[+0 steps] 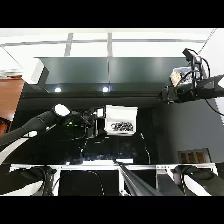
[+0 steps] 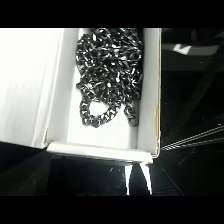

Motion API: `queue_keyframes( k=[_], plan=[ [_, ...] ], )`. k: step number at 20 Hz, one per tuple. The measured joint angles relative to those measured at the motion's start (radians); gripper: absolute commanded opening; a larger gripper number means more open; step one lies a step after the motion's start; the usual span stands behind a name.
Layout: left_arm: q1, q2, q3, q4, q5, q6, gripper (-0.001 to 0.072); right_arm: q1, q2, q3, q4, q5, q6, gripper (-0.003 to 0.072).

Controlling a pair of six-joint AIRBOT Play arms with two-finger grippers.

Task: Fold the box and place the chain.

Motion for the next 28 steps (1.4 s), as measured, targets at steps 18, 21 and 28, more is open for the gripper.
queue_keyframes(
  k=[18, 21, 28],
  plan=[
    [-0.04, -0.001, 0.0, -0.04, 0.041, 0.089, 0.0351, 0.105, -0.151, -0.104, 0.172, -0.3, -0.054, 0.0676],
    [-0.04, -0.001, 0.0, -0.042, 0.042, 0.089, 0.0351, 0.128, -0.168, -0.104, 0.272, -0.258, -0.237, 0.0676],
    [-0.04, -0.001, 0.0, -0.043, 0.042, 0.089, 0.0351, 0.163, -0.181, -0.111, 0.291, -0.091, -0.782, 0.0675]
  ],
)
